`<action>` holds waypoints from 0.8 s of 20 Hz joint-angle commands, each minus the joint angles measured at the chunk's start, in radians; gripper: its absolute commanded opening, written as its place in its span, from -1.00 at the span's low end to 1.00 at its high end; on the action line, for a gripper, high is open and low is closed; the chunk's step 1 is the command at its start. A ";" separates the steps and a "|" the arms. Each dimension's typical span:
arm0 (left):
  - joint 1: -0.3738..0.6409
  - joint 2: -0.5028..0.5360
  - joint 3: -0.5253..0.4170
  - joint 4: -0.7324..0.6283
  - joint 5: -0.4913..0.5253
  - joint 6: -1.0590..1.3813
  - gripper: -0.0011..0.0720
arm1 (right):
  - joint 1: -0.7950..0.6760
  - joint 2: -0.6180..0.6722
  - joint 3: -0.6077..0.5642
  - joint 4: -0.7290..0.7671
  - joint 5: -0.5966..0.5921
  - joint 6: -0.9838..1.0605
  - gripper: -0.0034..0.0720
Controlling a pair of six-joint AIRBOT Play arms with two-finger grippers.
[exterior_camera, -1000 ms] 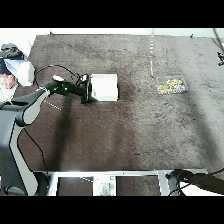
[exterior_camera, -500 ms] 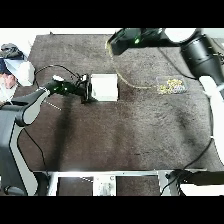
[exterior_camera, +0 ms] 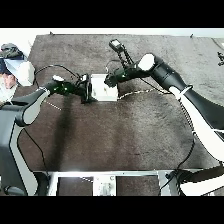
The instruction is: Fold the box and place the chain.
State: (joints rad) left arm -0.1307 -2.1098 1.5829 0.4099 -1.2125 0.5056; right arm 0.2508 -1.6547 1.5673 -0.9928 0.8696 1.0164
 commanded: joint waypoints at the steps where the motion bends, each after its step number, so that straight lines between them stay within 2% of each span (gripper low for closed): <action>1: 0.001 0.000 0.000 0.000 0.000 0.000 -0.02 | -0.059 0.007 -0.052 -0.047 -0.014 0.034 0.08; 4: 0.001 0.000 0.000 0.000 0.000 0.000 -0.02 | -0.180 0.087 -0.092 -0.047 0.060 0.067 0.07; 7: 0.001 0.000 0.000 0.000 0.000 0.000 -0.02 | -0.317 0.209 -0.253 -0.087 0.056 0.138 0.08; 10: 0.001 0.000 0.000 0.000 0.000 0.000 -0.02 | -0.416 0.258 -0.431 -0.210 -0.050 0.312 0.08; 12: 0.001 0.000 0.000 0.000 0.000 0.000 -0.02 | -0.446 0.251 -0.526 -0.230 -0.206 0.407 0.08; 14: 0.000 0.000 0.000 0.000 0.000 0.000 -0.02 | -0.443 0.206 -0.552 -0.214 -0.334 0.473 0.14; 16: 0.001 0.000 0.000 0.000 0.000 0.000 -0.02 | -0.441 0.145 -0.551 -0.123 -0.409 0.488 0.15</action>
State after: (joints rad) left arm -0.1307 -2.1098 1.5829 0.4099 -1.2125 0.5053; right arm -0.1734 -1.4609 1.0603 -1.1744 0.6243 1.4181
